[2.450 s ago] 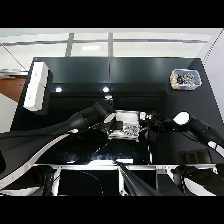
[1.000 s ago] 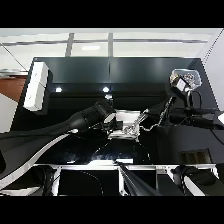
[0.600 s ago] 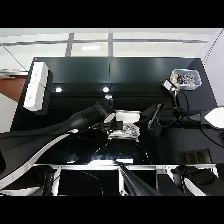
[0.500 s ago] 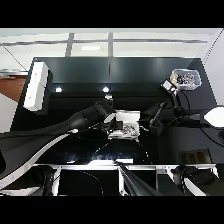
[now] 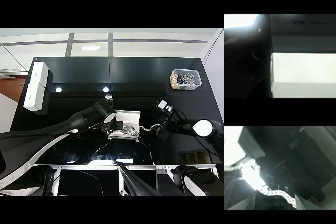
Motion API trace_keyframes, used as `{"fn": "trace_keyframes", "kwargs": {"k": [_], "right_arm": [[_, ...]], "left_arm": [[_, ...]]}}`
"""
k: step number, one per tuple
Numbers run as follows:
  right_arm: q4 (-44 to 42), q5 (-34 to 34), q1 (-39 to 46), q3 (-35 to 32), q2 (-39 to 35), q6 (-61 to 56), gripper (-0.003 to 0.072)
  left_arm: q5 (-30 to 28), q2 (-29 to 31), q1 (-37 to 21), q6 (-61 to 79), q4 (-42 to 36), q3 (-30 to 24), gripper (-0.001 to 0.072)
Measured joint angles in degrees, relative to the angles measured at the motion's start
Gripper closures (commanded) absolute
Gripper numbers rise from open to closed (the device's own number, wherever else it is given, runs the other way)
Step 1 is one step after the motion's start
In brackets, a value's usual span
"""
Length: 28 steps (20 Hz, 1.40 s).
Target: Fold the box and place the chain.
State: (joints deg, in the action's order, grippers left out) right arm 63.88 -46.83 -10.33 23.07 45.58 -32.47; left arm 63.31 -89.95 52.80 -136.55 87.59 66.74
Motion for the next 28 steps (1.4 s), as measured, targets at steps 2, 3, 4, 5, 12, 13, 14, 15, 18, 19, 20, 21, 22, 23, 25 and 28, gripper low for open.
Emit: {"fn": "trace_keyframes", "kwargs": {"k": [2, 3, 4, 5, 12, 13, 14, 15, 18, 19, 20, 21, 22, 23, 25, 28], "right_arm": [[-3.58, 1.55, -0.72, -1.18, 1.97, 6.40, 0.0207], [-5.16, 2.27, -1.16, -1.53, 3.04, 9.49, 0.0208], [-6.67, 3.06, -1.60, -1.84, 4.20, 12.24, 0.0208], [-7.56, 3.67, -1.86, -2.03, 5.20, 14.14, 0.0208], [-10.27, 5.66, -2.62, -2.47, 8.94, 19.47, 0.0209], [-10.36, 5.77, -2.67, -2.47, 9.27, 19.74, 0.0209], [-10.49, 5.79, -2.67, -2.47, 9.57, 19.91, 0.0210], [-10.54, 5.84, -2.67, -2.47, 9.86, 20.00, 0.0209], [-10.99, 6.23, -2.67, -2.47, 10.45, 20.31, 0.0541], [-10.99, 6.19, -2.67, -2.47, 10.51, 20.31, 0.0563], [-10.97, 6.16, -2.67, -2.47, 10.60, 20.31, 0.0565], [-10.86, 6.10, -2.67, -2.47, 10.62, 20.31, 0.0567], [-10.73, 5.99, -2.67, -2.47, 10.67, 20.31, 0.0653], [-10.69, 5.77, -2.67, -2.40, 10.67, 20.17, 0.0654], [-10.01, 4.83, -2.67, -1.79, 10.60, 19.12, 0.0654], [-9.62, 2.01, -2.67, 1.18, 9.97, 15.91, 0.0654]], "left_arm": [[0.00, 0.00, 0.00, 0.00, 0.00, 0.00, 0.0677], [0.00, 0.00, 0.00, 0.00, 0.00, 0.00, 0.0676], [-0.02, 0.00, 0.00, 0.00, 0.00, 0.00, 0.0677], [-0.02, -0.02, 0.00, 0.00, 0.00, 0.00, 0.0677], [-0.02, -0.02, 0.00, -0.02, 0.00, 0.00, 0.0677], [-0.02, 0.00, 0.00, 0.00, 0.00, 0.00, 0.0676], [-0.02, 0.00, 0.00, -0.02, 0.00, 0.00, 0.0677], [-0.02, 0.00, 0.00, 0.00, 0.00, 0.00, 0.0677], [-0.02, 0.00, 0.00, -0.02, 0.00, 0.00, 0.0677], [-0.02, -0.02, 0.00, -0.02, 0.00, 0.00, 0.0676], [-0.02, -0.02, 0.00, -0.02, 0.00, 0.00, 0.0676], [0.00, -0.02, 0.00, -0.02, 0.00, 0.00, 0.0677], [-0.02, 0.00, 0.00, -0.02, 0.00, 0.00, 0.0677], [-0.02, 0.00, 0.00, -0.02, 0.00, 0.00, 0.0677], [0.00, 0.00, 0.00, 0.00, -0.02, 0.00, 0.0676], [-0.02, -0.02, 0.00, -0.02, -0.02, 0.00, 0.0677]]}}
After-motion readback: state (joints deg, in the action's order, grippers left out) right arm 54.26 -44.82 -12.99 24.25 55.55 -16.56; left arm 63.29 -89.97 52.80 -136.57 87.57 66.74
